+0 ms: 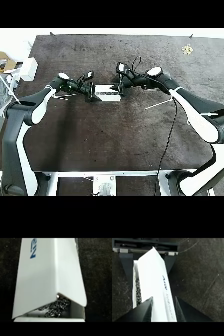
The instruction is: Fold the box and place the chain.
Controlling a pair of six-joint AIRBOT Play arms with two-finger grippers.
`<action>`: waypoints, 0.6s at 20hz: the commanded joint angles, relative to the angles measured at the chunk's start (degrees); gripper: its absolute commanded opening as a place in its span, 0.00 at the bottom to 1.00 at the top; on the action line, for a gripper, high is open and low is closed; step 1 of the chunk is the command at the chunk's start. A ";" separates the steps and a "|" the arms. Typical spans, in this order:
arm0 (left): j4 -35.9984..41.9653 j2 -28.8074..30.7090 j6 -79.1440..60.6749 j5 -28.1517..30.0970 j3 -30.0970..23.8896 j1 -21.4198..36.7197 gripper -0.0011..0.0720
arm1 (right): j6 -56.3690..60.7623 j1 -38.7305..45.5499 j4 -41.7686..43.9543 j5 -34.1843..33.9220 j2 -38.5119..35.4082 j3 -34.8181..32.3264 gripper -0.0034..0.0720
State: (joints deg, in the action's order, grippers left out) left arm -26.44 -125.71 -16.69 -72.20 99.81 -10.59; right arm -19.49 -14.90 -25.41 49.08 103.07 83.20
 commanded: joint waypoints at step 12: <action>-0.09 0.00 -0.07 -0.22 0.07 0.04 0.40 | 6.34 0.07 -4.02 5.88 2.36 -0.31 0.32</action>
State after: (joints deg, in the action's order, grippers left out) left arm -26.52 -125.71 -16.80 -72.31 99.83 -10.59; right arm -14.61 -14.92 -28.38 52.01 105.25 82.94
